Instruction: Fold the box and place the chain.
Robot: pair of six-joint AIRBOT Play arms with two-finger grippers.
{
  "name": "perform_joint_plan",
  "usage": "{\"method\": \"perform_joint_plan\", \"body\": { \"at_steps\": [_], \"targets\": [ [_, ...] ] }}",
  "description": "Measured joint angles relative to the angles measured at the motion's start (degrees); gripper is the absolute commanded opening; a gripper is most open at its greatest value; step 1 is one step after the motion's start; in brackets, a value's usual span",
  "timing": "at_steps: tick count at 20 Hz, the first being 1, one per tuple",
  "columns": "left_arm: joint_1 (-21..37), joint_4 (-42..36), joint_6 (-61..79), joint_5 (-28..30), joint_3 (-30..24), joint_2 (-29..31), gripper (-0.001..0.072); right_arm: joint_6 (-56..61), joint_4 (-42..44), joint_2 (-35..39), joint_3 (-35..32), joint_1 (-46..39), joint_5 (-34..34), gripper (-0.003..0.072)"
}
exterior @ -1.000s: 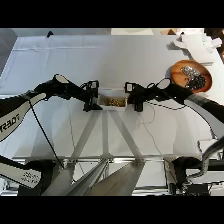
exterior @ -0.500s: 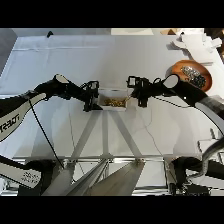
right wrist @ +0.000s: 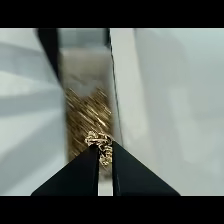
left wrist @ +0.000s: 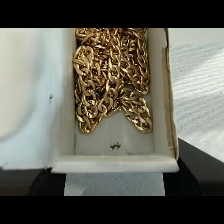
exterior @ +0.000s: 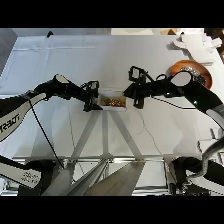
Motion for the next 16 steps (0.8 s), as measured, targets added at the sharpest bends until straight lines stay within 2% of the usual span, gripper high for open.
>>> {"method": "perform_joint_plan", "body": {
  "at_steps": [1,4,7,11,14,16],
  "targets": [
    [-0.02,0.0,0.0,0.0,0.0,0.0,0.0211,0.07,0.55,0.11,0.02,1.01,0.0,0.0218],
    [-0.02,0.02,0.02,0.0,0.0,0.0,0.0211,1.64,0.85,0.26,0.66,2.82,0.28,0.0218],
    [-0.02,0.02,0.02,0.0,0.0,0.0,0.0211,7.17,-2.01,0.07,4.42,3.52,2.91,0.0215],
    [0.0,0.0,0.02,0.0,0.0,0.0,0.0211,20.11,-5.6,-4.26,16.79,3.8,8.48,0.0213],
    [-0.02,0.0,0.02,0.0,0.0,0.0,0.0211,31.87,-8.09,-11.41,27.08,3.87,11.78,0.0214],
    [0.0,0.02,0.02,0.0,0.0,0.0,0.0211,37.92,-9.9,-16.22,31.17,3.87,13.0,0.0215]
  ]
}}
